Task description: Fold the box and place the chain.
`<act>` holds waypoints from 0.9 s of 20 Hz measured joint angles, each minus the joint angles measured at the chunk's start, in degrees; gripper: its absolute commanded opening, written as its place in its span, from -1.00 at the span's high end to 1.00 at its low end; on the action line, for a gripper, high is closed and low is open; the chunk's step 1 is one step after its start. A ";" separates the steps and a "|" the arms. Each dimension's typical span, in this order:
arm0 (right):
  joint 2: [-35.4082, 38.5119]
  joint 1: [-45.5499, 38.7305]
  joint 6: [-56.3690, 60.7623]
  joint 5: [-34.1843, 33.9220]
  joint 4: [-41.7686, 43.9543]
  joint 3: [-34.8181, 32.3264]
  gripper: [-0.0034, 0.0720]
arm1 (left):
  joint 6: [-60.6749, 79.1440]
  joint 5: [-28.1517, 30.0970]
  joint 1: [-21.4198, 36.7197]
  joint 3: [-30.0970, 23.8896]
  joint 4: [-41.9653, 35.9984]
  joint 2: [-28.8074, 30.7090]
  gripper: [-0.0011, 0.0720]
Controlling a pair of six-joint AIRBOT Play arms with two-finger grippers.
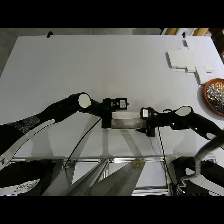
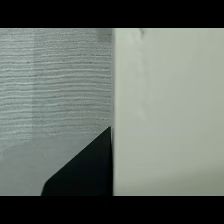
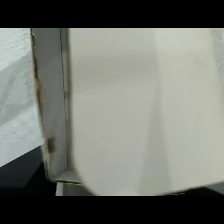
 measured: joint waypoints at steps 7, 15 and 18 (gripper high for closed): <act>0.00 0.00 -0.07 0.02 -0.35 0.00 -0.15 | 0.00 0.00 0.00 0.00 0.00 0.00 0.94; -0.02 0.00 -0.11 0.20 -0.63 0.00 -0.15 | 0.00 0.02 0.00 0.00 -0.02 0.00 0.94; 0.00 0.00 -0.11 0.33 -0.66 0.00 -0.15 | 0.00 0.02 0.00 0.00 -0.02 0.00 0.94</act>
